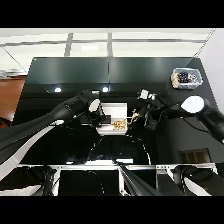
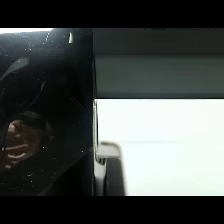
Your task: Fold the box and place the chain.
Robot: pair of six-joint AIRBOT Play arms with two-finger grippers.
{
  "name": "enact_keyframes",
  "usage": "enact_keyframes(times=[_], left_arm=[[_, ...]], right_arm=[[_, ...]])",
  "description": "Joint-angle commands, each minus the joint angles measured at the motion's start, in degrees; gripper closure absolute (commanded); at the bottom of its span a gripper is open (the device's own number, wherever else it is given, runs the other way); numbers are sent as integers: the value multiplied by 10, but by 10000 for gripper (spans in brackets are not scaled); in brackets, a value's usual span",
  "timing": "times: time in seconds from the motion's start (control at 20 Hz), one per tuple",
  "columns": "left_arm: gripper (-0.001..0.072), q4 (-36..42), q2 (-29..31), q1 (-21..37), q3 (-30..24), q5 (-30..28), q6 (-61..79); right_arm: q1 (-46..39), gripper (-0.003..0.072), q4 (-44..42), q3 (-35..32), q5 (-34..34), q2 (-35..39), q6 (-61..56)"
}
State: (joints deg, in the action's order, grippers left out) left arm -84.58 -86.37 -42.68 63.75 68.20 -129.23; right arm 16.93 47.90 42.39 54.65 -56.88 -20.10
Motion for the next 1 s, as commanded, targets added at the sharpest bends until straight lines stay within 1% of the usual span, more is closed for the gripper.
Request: enact_keyframes(times=[0.0,0.1,0.25,0.4,0.55,0.75,0.95], left_arm=[[684,0,0,0,0,0,0],[684,0,0,0,0,0,0],[684,0,0,0,0,0,0],[684,0,0,0,0,0,0],[684,0,0,0,0,0,0],[684,0,0,0,0,0,0],[684,0,0,0,0,0,0]], right_arm=[[0,672,-27,43,75,66,-121],[0,672,-81,80,99,68,-139],[0,672,-182,113,90,68,-139],[0,673,-247,127,81,68,-139],[16,672,-240,120,81,44,-151],[36,671,-166,96,68,-26,-188],[36,669,-162,88,61,-95,-188]])
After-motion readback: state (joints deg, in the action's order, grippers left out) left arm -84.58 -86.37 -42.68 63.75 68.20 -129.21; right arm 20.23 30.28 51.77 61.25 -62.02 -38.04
